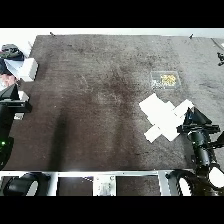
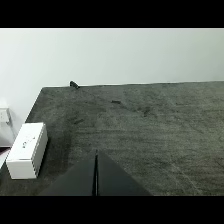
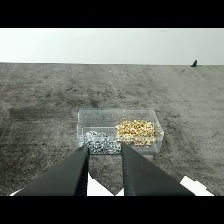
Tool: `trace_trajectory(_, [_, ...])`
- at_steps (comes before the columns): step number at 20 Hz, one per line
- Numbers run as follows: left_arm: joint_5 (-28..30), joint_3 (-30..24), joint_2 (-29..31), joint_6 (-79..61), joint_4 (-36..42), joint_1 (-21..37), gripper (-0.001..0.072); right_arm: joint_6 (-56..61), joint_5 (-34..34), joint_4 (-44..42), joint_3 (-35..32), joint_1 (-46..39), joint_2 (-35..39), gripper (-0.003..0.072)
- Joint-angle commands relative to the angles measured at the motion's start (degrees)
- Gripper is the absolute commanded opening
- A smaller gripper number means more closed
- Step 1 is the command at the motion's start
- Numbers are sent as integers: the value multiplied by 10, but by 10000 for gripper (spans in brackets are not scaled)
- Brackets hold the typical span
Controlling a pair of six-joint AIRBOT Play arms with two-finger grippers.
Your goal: Fold the box and place the chain.
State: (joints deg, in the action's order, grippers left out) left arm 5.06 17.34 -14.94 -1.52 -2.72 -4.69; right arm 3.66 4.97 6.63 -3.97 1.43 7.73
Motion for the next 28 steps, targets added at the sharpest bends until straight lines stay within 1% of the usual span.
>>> trace_trajectory(1, [0,0,0,0,0,0,12,0,-1,0,1,0,0,246])
trace_trajectory(3, [0,0,0,0,0,0,12,0,-2,17,1,0,0,249])
trace_trajectory(4, [0,0,0,0,0,0,12,0,-2,22,1,0,0,406])
trace_trajectory(5, [0,0,0,0,0,0,12,0,-3,23,3,0,0,465])
trace_trajectory(6, [0,0,0,0,0,0,12,0,-7,24,10,0,0,390])
trace_trajectory(7, [0,0,0,0,0,0,12,0,-7,24,21,0,0,346])
trace_trajectory(9, [0,0,0,0,0,0,12,0,-2,24,52,0,-24,346])
trace_trajectory(10, [0,0,0,0,0,0,12,0,1,24,72,0,-53,346])
trace_trajectory(12, [0,0,0,0,0,0,12,5,2,18,122,0,-130,346])
trace_trajectory(16, [0,0,0,0,0,0,12,5,2,15,243,-10,-314,344])
trace_trajectory(17, [0,0,0,0,0,0,12,4,-24,11,275,-26,-368,289])
trace_trajectory(18, [0,0,0,0,0,0,12,5,-77,16,304,-50,-416,284])
trace_trajectory(20, [0,0,0,0,0,0,12,31,-221,30,361,-124,-508,286])
trace_trajectory(21, [0,0,0,0,0,0,12,73,-287,62,389,-167,-551,307])
trace_trajectory(22, [0,0,0,0,0,0,12,121,-357,113,423,-213,-596,356])
trace_trajectory(23, [0,0,0,0,0,0,12,167,-420,177,460,-255,-640,357])
trace_trajectory(25, [0,0,0,0,0,0,12,236,-498,280,532,-313,-709,357])
trace_trajectory(28, [0,0,0,0,0,0,12,265,-606,386,647,-357,-797,356])
